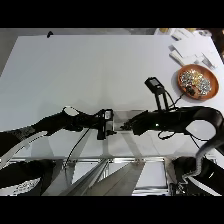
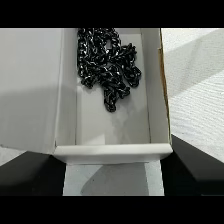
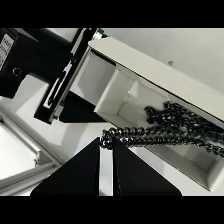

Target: Fold the box and place the chain.

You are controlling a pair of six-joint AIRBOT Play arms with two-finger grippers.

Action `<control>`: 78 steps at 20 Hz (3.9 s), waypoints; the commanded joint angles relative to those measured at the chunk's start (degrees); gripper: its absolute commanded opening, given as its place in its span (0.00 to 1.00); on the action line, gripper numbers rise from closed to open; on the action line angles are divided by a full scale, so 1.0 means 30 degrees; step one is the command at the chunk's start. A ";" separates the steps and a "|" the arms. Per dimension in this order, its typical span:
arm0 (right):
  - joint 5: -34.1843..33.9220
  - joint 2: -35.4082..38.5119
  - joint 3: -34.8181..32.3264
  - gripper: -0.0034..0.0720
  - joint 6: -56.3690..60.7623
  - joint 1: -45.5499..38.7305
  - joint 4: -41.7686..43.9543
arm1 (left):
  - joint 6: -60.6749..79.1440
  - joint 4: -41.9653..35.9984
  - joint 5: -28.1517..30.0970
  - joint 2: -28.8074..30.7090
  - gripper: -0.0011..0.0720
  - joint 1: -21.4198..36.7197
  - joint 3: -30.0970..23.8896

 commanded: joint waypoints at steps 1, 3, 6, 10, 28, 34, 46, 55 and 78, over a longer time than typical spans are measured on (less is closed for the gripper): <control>-0.1537 -0.1370 -0.0342 0.06 0.0066 0.1290 0.0219 | 0.0007 0.0007 0.0007 0.0007 0.11 -0.0007 0.0007; -0.2506 -0.2171 -0.0342 0.06 0.0058 0.1734 0.0415 | 0.0007 0.0007 0.0007 0.0007 0.11 -0.0007 0.0007; -0.3300 -0.2994 -0.0342 0.15 0.0051 0.1909 0.1005 | 0.0007 0.0007 0.0007 0.0007 0.11 -0.0007 0.0007; -0.3147 -0.2718 0.0146 0.70 -0.0393 0.1887 -0.0211 | 0.0007 0.0007 0.0000 0.0007 0.11 -0.0007 0.0007; 0.2142 -0.7191 0.2091 0.51 0.0984 -1.1300 -0.7329 | 0.0007 0.0007 0.0007 0.0007 0.11 -0.0007 0.0007; 0.1756 -0.8043 0.1078 0.46 0.2091 -1.1300 -0.7461 | 0.0007 0.0007 0.0007 0.0007 0.11 -0.0007 0.0007; 0.0809 -0.9748 0.0903 0.13 0.1902 -1.1300 -0.7446 | 0.0007 0.0007 0.0007 0.0007 0.11 -0.0007 0.0007; 0.4240 -0.4073 0.0874 0.06 -0.2113 -1.1293 -0.6222 | 0.0007 0.0007 0.0007 0.0007 0.11 -0.0007 0.0007; 0.0743 0.0612 0.0590 0.06 -0.1435 -0.0321 0.1625 | 0.0007 0.0007 0.0007 0.0007 0.11 -0.0007 0.0007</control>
